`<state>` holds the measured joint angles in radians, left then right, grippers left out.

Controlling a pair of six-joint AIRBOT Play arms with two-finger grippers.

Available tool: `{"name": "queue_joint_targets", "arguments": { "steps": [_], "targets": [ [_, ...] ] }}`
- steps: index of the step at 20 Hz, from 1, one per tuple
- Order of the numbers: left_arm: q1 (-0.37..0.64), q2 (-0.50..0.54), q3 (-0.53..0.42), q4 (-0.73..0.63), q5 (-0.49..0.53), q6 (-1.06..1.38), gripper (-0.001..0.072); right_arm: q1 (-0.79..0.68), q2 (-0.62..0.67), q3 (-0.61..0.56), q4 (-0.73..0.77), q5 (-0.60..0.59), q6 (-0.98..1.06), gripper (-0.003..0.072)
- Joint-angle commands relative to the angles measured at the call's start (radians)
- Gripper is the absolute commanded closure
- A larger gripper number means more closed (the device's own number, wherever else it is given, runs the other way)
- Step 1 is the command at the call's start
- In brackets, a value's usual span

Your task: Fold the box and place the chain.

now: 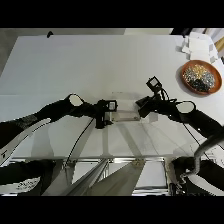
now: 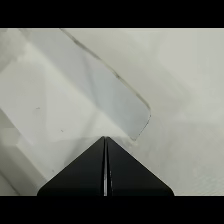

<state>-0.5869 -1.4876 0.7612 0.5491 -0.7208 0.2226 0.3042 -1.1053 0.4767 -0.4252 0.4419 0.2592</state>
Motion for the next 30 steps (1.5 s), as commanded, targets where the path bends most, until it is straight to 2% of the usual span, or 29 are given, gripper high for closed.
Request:
{"name": "queue_joint_targets", "arguments": {
  "steps": [1, 4, 6, 9, 11, 12, 13, 15, 17, 19, 21, 24, 30],
  "targets": [
    [0.0, 0.0, 0.0, 0.002, -0.002, 0.001, 0.0697, 0.005, -0.038, 0.001, -0.024, 0.008, 0.025, 0.0671],
    [-0.001, 0.0, 0.0, 0.002, -0.002, 0.001, 0.0697, 0.005, 0.001, 0.021, -0.046, 0.052, 0.026, 0.0671],
    [-0.001, -0.001, 0.0, 0.002, -0.002, 0.001, 0.0697, 0.005, 0.074, 0.041, -0.126, 0.103, 0.04, 0.0671],
    [0.0, 0.0, 0.0, 0.002, -0.002, 0.001, 0.0697, 0.005, 0.219, 0.046, -0.433, 0.216, 0.052, 0.0673],
    [0.0, 0.0, 0.0, 0.002, -0.001, 0.001, 0.0697, 0.005, 0.3, 0.046, -0.676, 0.357, 0.051, 0.0673],
    [0.0, 0.0, 0.0, 0.002, -0.002, 0.001, 0.0697, 0.0, 0.318, 0.044, -0.747, 0.438, 0.037, 0.0673],
    [0.0, 0.0, 0.0, 0.002, -0.001, 0.001, 0.0697, -0.04, 0.318, 0.04, -0.758, 0.492, -0.024, 0.0673],
    [0.0, 0.0, 0.0, 0.002, -0.009, 0.001, 0.0697, -0.092, 0.296, 0.007, -0.726, 0.452, -0.179, 0.0667],
    [-0.001, 0.0, 0.0, 0.002, -0.009, 0.001, 0.0697, -0.101, 0.251, -0.002, -0.706, 0.434, -0.304, 0.0537],
    [0.0, 0.0, 0.0, 0.002, -0.009, 0.001, 0.0697, -0.1, 0.19, -0.002, -0.658, 0.43, -0.415, 0.0506],
    [-0.001, 0.0, 0.0, 0.002, -0.009, 0.001, 0.0697, -0.1, 0.123, -0.002, -0.552, 0.421, -0.505, 0.0506],
    [0.0, 0.0, 0.0, 0.002, -0.009, 0.001, 0.0697, -0.1, 0.053, -0.002, -0.455, 0.364, -0.527, 0.0507],
    [0.0, 0.0, 0.0, 0.002, -0.009, 0.001, 0.0697, -0.1, 0.042, -0.002, -0.368, 0.326, -0.535, 0.0512]
  ]
}}
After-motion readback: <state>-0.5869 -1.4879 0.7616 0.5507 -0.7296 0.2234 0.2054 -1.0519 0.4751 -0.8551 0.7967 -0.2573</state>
